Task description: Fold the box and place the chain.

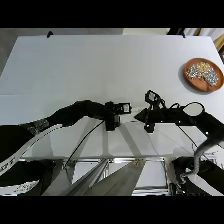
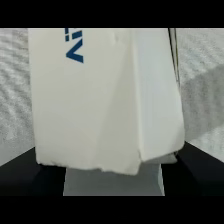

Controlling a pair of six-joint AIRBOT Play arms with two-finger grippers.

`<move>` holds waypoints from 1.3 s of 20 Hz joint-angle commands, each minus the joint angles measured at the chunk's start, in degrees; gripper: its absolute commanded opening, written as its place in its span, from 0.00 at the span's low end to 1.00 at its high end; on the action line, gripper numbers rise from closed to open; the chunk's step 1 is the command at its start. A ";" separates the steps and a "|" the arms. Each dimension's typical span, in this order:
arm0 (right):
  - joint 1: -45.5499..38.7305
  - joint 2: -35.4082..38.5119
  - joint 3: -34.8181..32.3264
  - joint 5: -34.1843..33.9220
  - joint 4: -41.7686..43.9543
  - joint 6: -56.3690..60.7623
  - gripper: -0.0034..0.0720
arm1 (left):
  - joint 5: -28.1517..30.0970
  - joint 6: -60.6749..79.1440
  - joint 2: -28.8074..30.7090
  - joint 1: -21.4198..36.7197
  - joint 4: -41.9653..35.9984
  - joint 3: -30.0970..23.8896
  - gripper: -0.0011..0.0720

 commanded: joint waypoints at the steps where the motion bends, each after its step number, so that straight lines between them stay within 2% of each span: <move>1: -0.02 -0.20 -0.07 -0.76 -0.98 0.24 0.06 | 0.07 0.09 0.02 -0.02 0.02 0.00 0.22; 20: -0.02 4.46 -1.64 2.08 4.00 -3.32 0.06 | 0.07 0.09 0.02 -0.02 0.02 0.00 0.22; 26: -0.02 4.09 -1.66 0.20 2.58 -3.34 0.06 | 0.09 0.09 0.00 -0.02 0.02 0.00 0.22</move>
